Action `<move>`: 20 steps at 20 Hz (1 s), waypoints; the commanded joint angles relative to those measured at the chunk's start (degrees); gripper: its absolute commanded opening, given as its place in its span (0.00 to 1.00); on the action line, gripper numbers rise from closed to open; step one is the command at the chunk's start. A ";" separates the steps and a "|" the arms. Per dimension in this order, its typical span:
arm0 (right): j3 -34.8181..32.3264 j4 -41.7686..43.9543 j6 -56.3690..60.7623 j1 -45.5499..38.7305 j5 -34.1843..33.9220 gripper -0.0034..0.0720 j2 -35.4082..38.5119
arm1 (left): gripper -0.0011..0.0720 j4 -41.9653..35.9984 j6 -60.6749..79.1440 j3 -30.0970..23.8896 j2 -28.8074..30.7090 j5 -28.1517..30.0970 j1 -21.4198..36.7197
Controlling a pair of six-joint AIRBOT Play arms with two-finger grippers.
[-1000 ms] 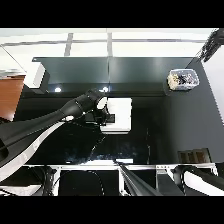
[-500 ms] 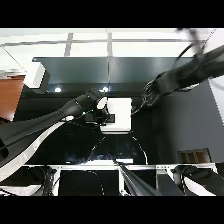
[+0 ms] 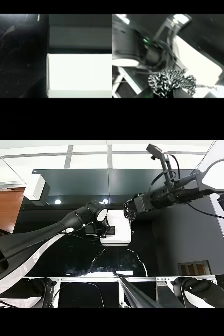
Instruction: Fold the box and place the chain.
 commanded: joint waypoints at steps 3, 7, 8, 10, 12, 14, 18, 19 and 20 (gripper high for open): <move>9.92 3.19 0.04 -1.99 2.73 0.06 0.15 | 0.05 0.02 0.00 0.07 0.02 -0.02 -0.04; 17.92 6.03 0.02 -1.81 5.01 0.06 0.15 | 0.05 0.02 0.00 0.07 0.02 0.02 -0.04; 18.60 6.86 0.00 -1.81 5.09 0.06 0.17 | 0.05 0.02 0.00 0.07 0.02 0.02 -0.04; 18.56 6.95 0.02 -1.81 5.57 0.06 0.11 | 0.05 0.02 0.00 0.07 0.02 0.02 -0.04; 18.56 6.97 0.02 -1.81 6.03 0.06 0.00 | 0.05 0.02 0.00 0.07 0.02 0.02 -0.02; 18.56 6.49 0.00 -1.81 6.25 0.06 -0.02 | 0.05 0.02 0.00 0.07 0.02 0.02 -0.02; 18.56 2.95 0.02 -1.86 6.80 0.06 0.02 | 0.05 0.02 0.00 0.07 0.02 -0.07 -0.02; 18.56 0.92 0.46 -2.27 7.04 0.06 0.04 | 0.05 0.02 0.00 0.07 0.02 -0.09 -0.02; 18.56 -0.17 0.79 -2.86 7.48 0.06 0.04 | 0.05 0.02 0.02 0.07 0.02 -0.11 -0.04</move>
